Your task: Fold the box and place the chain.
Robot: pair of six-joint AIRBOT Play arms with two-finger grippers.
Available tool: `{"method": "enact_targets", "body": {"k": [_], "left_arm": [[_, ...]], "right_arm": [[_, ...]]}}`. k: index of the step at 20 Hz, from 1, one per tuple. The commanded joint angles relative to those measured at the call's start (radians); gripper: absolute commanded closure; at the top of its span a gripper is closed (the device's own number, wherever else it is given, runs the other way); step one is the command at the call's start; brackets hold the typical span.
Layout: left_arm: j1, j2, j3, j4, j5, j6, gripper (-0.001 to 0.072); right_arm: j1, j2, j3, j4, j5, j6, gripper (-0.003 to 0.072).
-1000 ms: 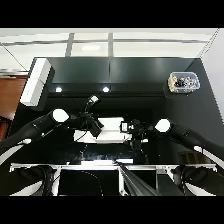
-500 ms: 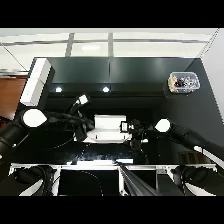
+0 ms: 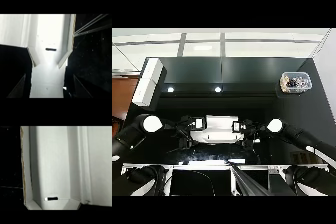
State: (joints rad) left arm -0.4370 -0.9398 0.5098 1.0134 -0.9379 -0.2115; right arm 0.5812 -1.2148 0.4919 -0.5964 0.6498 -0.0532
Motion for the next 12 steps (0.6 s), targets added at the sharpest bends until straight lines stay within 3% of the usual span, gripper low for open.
{"method": "enact_targets", "body": {"k": [1, 4, 5, 7, 8, 12], "left_arm": [[-0.019, -0.058, -0.008, -0.058, 0.065, 0.051, 0.0004], [-0.076, -0.068, -0.008, -0.060, 0.083, 0.051, 0.0015], [-0.092, -0.073, -0.008, -0.053, 0.092, 0.051, 0.0052], [-0.115, -0.079, -0.008, -0.049, 0.134, 0.051, 0.0305], [-0.123, -0.079, -0.008, -0.049, 0.167, 0.051, 0.0367], [-0.130, -0.079, -0.004, -0.053, 0.201, 0.047, 0.0377]], "right_arm": [[0.001, 0.000, 0.000, 0.001, 0.000, 0.000, 0.0484], [0.001, 0.000, 0.000, 0.001, 0.000, 0.000, 0.0484], [0.001, 0.000, 0.000, 0.001, 0.000, 0.000, 0.0484], [0.001, 0.000, 0.000, 0.001, 0.000, 0.000, 0.0484], [0.001, 0.000, 0.000, 0.001, 0.000, 0.000, 0.0484], [0.001, 0.000, 0.000, 0.002, 0.001, 0.000, 0.0484]]}}
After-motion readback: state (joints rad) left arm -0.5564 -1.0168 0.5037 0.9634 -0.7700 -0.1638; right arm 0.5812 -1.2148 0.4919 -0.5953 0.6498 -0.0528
